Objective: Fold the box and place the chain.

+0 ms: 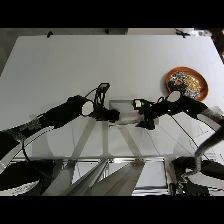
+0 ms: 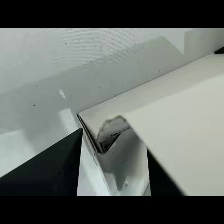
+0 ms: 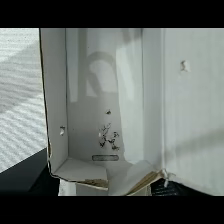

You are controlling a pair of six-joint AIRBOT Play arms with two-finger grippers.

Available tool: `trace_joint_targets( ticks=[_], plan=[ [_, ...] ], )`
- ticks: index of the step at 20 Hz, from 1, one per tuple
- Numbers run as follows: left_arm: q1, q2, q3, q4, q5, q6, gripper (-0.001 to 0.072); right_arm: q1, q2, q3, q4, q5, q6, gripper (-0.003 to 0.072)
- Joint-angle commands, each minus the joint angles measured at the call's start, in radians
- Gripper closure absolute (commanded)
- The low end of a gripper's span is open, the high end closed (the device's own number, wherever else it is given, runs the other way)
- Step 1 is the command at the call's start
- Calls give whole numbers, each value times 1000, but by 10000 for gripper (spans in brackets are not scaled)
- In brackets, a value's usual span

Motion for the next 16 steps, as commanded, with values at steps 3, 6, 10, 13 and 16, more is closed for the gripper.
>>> trace_joint_targets(
  ticks=[3, 6, 10, 13, 16],
  plan=[
    [-14, -51, 152, 209, -277, -161, 296, 0, 0, 0, 0, 1, 0, 353],
    [-16, -93, 222, 147, -361, -163, 297, 0, 0, 0, 0, 0, 0, 353],
    [-28, -177, 339, 137, -516, -163, 297, 0, 0, 0, 0, 1, 0, 353],
    [-32, -234, 432, 128, -576, -193, 297, 0, 0, 0, 0, 0, 0, 353],
    [-35, -275, 480, 128, -598, -242, 299, 0, 0, 0, 0, 1, 0, 353]
  ],
)
